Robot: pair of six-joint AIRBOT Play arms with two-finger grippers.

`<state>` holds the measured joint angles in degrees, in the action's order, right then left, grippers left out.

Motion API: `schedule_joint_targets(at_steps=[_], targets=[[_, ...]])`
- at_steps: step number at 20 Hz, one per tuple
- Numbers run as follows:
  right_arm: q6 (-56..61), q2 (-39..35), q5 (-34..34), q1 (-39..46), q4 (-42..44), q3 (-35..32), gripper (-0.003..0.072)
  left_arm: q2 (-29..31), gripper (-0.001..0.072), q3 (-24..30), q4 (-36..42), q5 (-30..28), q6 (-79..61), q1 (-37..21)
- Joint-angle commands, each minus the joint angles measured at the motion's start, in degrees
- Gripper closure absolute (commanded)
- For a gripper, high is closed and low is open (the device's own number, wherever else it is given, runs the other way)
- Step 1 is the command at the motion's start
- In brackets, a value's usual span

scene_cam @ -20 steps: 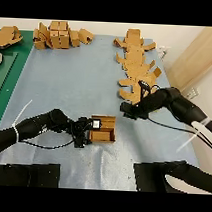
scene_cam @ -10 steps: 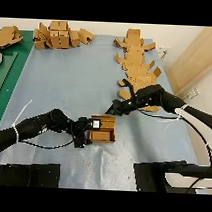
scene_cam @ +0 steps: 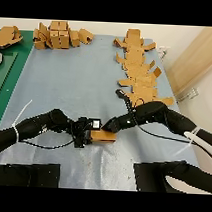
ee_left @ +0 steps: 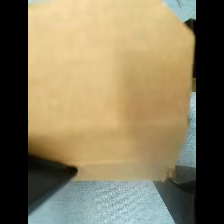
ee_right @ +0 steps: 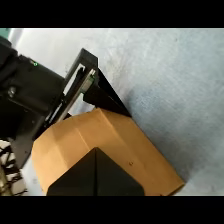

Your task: Fold the box.

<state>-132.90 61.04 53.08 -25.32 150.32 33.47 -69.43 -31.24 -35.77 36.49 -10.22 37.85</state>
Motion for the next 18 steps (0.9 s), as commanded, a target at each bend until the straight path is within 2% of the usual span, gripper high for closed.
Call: schedule_joint_targets(at_steps=[1,4,7,9,12,13,18], targets=[[-2.14,-2.86,-5.53,-3.48,-6.75,-2.36,0.0685,0.02,0.0197,-0.07,-0.02,0.02,-0.02,0.0],[-2.16,-3.89,-10.43,-8.22,-10.36,-2.34,0.0685,0.02,0.0197,-0.07,-0.02,0.0,-0.02,0.0],[-1.55,-7.93,-16.85,-14.64,-17.14,-2.36,0.0685,0.02,0.0197,-0.07,-0.02,0.0,-0.02,0.0],[3.69,-11.56,-20.15,-19.47,-25.27,-2.36,0.0685,0.02,0.0197,-0.07,-0.02,0.0,-0.02,0.0],[12.17,-15.58,-19.67,-25.62,-42.77,-2.36,0.0684,0.02,0.0197,-0.07,-0.02,0.0,-0.02,0.0],[12.37,-15.76,-19.54,-26.88,-45.35,-2.36,0.0684,0.02,0.0197,-0.07,-0.02,0.0,-0.02,0.0],[12.22,-12.74,-19.65,-27.67,-47.01,-2.34,0.0636,0.02,0.0197,-0.07,-0.02,0.02,-0.02,0.0]])
